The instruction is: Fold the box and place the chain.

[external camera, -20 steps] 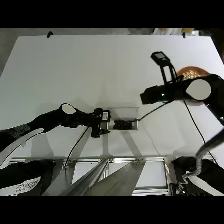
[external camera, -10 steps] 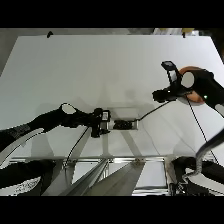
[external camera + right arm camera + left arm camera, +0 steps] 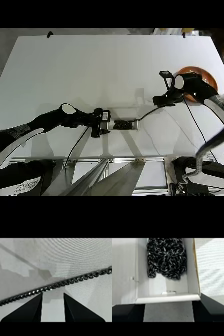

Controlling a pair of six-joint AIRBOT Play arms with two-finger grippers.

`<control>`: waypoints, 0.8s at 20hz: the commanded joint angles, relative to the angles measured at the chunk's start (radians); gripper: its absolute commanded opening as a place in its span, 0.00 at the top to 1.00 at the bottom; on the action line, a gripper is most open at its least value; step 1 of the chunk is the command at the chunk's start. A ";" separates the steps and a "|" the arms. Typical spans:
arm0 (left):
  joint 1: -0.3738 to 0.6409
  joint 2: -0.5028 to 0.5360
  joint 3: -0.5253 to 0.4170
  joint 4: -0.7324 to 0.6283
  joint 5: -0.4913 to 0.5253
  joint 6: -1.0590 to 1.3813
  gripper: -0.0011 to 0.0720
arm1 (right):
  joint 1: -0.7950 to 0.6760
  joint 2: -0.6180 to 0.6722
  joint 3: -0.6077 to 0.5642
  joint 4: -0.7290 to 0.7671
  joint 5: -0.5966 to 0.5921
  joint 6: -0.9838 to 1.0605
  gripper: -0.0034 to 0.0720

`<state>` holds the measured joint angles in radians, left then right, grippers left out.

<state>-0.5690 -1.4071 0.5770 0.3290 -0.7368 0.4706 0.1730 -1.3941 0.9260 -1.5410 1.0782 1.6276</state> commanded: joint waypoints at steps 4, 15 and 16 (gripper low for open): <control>0.000 0.000 0.000 0.000 0.000 0.000 0.54 | -0.001 -0.020 -0.023 -0.003 -0.063 0.041 0.56; 0.000 0.000 0.000 0.000 0.000 0.000 0.54 | 0.002 0.060 -0.023 0.000 0.030 -0.021 0.93; 0.000 0.000 0.000 0.000 0.000 0.000 0.54 | 0.003 0.100 -0.023 0.002 0.036 -0.021 0.93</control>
